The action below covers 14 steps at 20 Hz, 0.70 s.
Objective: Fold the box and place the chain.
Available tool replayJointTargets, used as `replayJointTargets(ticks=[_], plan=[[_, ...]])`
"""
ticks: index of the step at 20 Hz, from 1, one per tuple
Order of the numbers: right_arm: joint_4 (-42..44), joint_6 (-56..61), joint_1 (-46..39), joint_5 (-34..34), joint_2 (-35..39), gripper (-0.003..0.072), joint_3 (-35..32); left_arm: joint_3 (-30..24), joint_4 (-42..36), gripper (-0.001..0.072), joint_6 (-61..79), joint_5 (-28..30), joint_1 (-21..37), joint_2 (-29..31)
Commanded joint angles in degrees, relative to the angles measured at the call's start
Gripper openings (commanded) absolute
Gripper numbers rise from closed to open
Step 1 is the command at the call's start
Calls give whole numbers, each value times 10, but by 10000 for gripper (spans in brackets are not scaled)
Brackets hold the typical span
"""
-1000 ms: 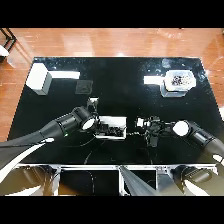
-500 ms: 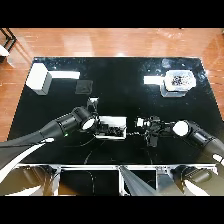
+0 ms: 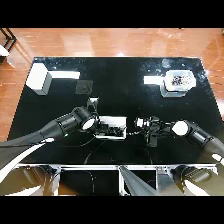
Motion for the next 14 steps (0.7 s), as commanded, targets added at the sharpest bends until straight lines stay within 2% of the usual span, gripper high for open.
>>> replayJointTargets(ticks=[1,5,10,14], plan=[[1,3,0,9,0,21,1,0,0,23,0,0,0,0],[1,44,0,21,4,21,22,0,0,23,0,0,0,0],[1,89,0,29,43,21,66,0,0,23,0,0,0,0],[1,158,0,85,82,21,117,0,0,22,0,0,0,0]])
